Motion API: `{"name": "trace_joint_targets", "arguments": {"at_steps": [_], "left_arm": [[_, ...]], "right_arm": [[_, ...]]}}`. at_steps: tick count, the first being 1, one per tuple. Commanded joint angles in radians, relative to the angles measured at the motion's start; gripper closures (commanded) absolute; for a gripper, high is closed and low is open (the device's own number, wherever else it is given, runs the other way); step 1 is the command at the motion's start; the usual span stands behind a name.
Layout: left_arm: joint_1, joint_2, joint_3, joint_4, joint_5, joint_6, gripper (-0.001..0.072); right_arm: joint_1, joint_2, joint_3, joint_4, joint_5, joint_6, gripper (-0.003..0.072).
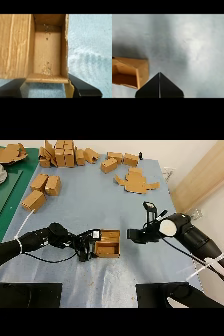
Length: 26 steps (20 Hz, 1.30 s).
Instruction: Fold the box.
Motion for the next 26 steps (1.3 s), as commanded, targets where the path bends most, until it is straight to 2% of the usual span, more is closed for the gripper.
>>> {"name": "trace_joint_targets", "arguments": {"at_steps": [1, 3, 8, 12, 19, 23, 26], "left_arm": [[0.001, 0.000, 0.001, 0.000, 0.000, 0.000, 0.0187], [0.001, 0.000, 0.001, 0.000, 0.000, 0.000, 0.0187], [0.002, 0.000, 0.001, 0.000, 0.003, 0.001, 0.0187], [0.001, 0.000, 0.001, 0.000, 0.001, 0.001, 0.0187], [0.003, 0.035, 0.027, 0.010, 0.005, -0.074, 0.0187], [0.003, 0.049, 0.031, 0.139, 0.008, -0.196, 0.0187], [0.003, 0.049, 0.029, 0.144, 0.007, -0.207, 0.0187]], "right_arm": [[-0.099, 0.013, -0.021, 0.152, -0.157, -0.219, 0.0686], [-0.099, 0.013, -0.021, 0.176, -0.192, -0.247, 0.0686], [-0.099, 0.013, -0.021, 0.363, -0.204, -0.309, 0.0685], [-0.099, 0.013, -0.021, 0.415, -0.201, -0.315, 0.0685], [-0.099, 0.013, -0.021, 0.422, -0.203, -0.315, 0.0685], [-0.099, 0.013, -0.021, 0.421, -0.207, -0.315, 0.0685], [-0.099, 0.012, -0.021, 0.411, -0.235, -0.315, 0.0685]]}}
